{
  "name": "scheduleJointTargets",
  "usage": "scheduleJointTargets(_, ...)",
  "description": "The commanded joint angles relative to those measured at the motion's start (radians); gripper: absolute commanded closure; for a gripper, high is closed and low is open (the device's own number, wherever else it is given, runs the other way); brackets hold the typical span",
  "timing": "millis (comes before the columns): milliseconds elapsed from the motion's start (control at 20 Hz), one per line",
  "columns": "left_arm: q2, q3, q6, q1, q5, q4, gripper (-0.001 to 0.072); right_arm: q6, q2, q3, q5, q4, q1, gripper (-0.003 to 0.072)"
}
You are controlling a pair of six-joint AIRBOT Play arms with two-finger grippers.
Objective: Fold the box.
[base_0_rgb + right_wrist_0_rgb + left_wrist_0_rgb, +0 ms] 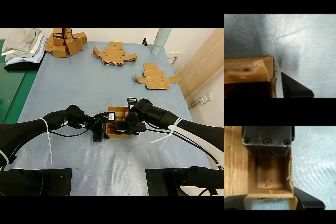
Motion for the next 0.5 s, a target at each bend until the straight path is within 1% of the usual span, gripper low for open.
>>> scheduleJointTargets(0,0.000,0.000,0.000,0.001,0.000,0.001,0.0183,-0.011,-0.003,0.000,-0.001,0.011,0.015,0.0279)
scheduleJointTargets(100,0.000,0.000,0.000,0.001,0.001,0.001,0.0183,0.016,-0.005,0.000,0.001,-0.029,0.027,0.0286)
scheduleJointTargets(150,0.000,0.000,0.000,0.001,0.001,0.000,0.0183,0.035,-0.005,0.000,0.001,-0.061,0.029,0.0368)
scheduleJointTargets(200,0.000,0.000,0.000,0.001,0.000,0.001,0.0183,0.047,-0.005,0.000,-0.003,-0.079,0.028,0.0397)
scheduleJointTargets(450,0.000,0.000,0.000,0.001,0.000,0.001,0.0183,0.061,-0.005,0.000,-0.019,-0.119,0.027,0.0405)
